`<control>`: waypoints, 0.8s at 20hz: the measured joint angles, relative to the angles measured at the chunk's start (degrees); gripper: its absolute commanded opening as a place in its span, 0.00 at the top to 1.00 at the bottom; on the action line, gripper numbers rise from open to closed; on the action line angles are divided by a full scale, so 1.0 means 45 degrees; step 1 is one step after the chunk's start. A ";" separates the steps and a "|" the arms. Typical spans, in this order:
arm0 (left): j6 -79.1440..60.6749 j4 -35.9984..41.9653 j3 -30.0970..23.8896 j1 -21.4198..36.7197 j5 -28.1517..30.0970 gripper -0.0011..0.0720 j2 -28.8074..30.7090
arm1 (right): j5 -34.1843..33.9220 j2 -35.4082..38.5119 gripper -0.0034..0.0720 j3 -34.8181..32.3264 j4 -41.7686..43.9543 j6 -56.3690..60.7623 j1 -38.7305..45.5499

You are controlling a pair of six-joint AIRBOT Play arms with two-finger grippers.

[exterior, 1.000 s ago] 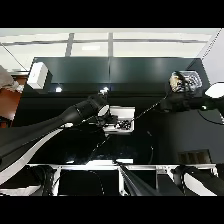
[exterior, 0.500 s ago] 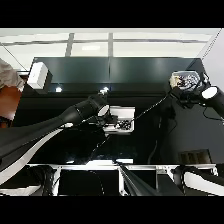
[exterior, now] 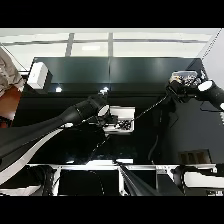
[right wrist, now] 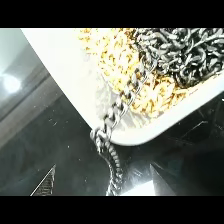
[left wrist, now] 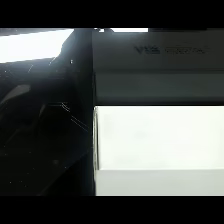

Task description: Fold the box and place the chain.

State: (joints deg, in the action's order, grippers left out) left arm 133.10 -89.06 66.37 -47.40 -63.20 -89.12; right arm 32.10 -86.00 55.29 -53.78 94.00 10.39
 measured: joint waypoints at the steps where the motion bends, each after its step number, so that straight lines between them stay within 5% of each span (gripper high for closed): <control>1: 0.0000 0.0005 0.0000 0.0000 0.0000 0.95 0.0000 | -0.0141 -0.0073 0.11 0.0029 0.0024 -0.0058 -0.0010; 2: 0.0000 0.0000 0.0000 0.0000 0.0000 0.95 0.0000 | -0.0228 -0.0126 0.15 0.0049 0.0058 -0.0126 -0.0010; 3: 0.0000 0.0000 0.0000 0.0000 -0.0005 0.95 0.0000 | -0.0306 -0.0180 0.36 0.0073 0.0049 -0.0194 -0.0019; 5: 0.0000 0.0005 0.0000 0.0000 -0.0010 0.95 0.0000 | -0.0364 -0.0243 0.57 0.0073 -0.0005 -0.0321 -0.0019; 6: 0.0005 0.0000 0.0000 0.0000 -0.0010 0.95 0.0000 | -0.0457 -0.0253 0.82 0.0087 -0.0005 -0.0379 -0.0019; 7: 0.0005 0.0005 0.0000 0.0000 -0.0015 0.95 0.0000 | -0.0452 -0.0267 0.93 0.0087 -0.0005 -0.0418 -0.0010; 11: 0.0005 0.0005 0.0000 0.0005 -0.0044 0.95 0.0000 | 0.0044 -0.0204 0.93 0.0223 -0.0034 -0.0539 0.0005; 16: 0.0005 0.0000 0.0000 0.0000 -0.0044 0.95 0.0000 | 0.2565 0.1234 0.93 0.0860 -0.0039 -0.1229 -0.0151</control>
State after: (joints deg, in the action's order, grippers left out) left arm 133.12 -89.06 66.37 -47.40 -63.40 -89.12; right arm 43.64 -80.44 59.16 -53.95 88.47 9.72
